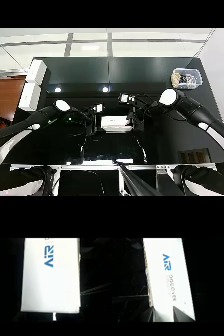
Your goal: Fold the box and place the chain.
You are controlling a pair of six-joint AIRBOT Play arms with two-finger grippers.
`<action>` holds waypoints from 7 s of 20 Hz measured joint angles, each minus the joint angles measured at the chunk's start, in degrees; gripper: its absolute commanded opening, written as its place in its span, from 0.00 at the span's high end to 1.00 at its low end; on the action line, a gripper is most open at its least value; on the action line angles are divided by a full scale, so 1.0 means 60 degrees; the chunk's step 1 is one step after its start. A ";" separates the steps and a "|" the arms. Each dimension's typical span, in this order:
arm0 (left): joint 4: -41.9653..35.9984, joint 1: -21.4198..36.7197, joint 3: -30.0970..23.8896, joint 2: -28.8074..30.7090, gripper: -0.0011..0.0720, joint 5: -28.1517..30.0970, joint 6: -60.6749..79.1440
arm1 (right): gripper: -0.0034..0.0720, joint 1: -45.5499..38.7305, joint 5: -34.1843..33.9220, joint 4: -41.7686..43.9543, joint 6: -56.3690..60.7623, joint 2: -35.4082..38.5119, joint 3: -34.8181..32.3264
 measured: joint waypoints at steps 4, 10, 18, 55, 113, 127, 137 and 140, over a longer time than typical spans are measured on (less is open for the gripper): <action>0.0000 0.0000 0.0000 0.0000 0.62 0.0000 0.0000 | 0.49 0.0000 0.0000 -0.0004 0.0000 0.0000 0.0000; 0.0000 0.0000 0.0000 0.0000 0.62 0.0004 0.0000 | 0.49 -0.0004 -0.0117 0.0062 0.0175 0.0000 -0.0178; -0.0004 0.0000 0.0000 0.0000 0.62 0.0000 -0.0015 | 0.93 -0.0135 0.0153 0.0171 0.1217 0.0353 -0.0219; 0.0069 0.0000 0.0076 0.0091 0.00 -0.0248 -0.0047 | 0.94 -0.2983 0.2142 0.0914 0.7326 0.2007 -0.0375; 0.6462 0.0164 0.2244 0.0980 0.60 -0.1501 -0.9686 | 0.94 -0.3883 0.1690 -0.1577 0.8684 0.3479 -0.0696; 0.9420 0.8440 0.1861 0.2834 0.60 -0.4892 -1.4874 | 0.94 -0.3880 0.1002 -0.1508 0.8677 0.3479 -0.0761; 0.8823 0.9581 0.0229 0.3421 0.60 -0.1668 -1.2947 | 0.94 -0.3883 0.0943 -0.1461 0.8695 0.3479 -0.0758; 0.7919 0.9592 0.0160 0.3279 0.60 -0.1140 -1.1781 | 0.94 -0.3883 0.0863 -0.1446 0.8827 0.3479 -0.0758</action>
